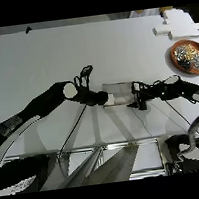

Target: Fold the box and place the chain.

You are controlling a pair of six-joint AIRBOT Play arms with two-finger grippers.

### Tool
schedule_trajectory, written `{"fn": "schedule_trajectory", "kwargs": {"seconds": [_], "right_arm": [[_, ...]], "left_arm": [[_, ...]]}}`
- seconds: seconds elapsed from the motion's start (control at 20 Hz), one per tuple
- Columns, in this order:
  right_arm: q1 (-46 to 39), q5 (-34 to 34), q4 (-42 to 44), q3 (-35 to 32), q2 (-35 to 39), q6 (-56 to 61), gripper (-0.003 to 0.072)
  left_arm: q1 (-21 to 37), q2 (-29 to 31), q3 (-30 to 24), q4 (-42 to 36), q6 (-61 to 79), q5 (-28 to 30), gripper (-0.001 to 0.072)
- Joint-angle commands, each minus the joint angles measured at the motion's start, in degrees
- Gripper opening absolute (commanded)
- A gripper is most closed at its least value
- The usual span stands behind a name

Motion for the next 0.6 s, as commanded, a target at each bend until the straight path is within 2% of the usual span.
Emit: {"fn": "schedule_trajectory", "kwargs": {"seconds": [0.0,0.15,0.4,0.55], "right_arm": [[0.0,0.0,0.0,0.0,0.0,0.0,0.0458],[0.0,0.0,0.0,0.0,0.0,0.0,0.0458],[0.0,0.0,0.0,0.0,0.0,0.0,0.0458],[0.0,0.0,0.0,0.0,0.0,0.0,0.0458]], "left_arm": [[-1.1,-0.9,2.7,7.3,-7.3,-4.0,0.0278],[-2.7,-2.8,6.3,9.2,-10.0,-5.8,0.0278],[-5.2,-7.6,13.2,17.4,-21.3,-14.7,0.0268],[-6.7,-10.3,17.6,20.6,-27.3,-18.1,0.0268]]}}
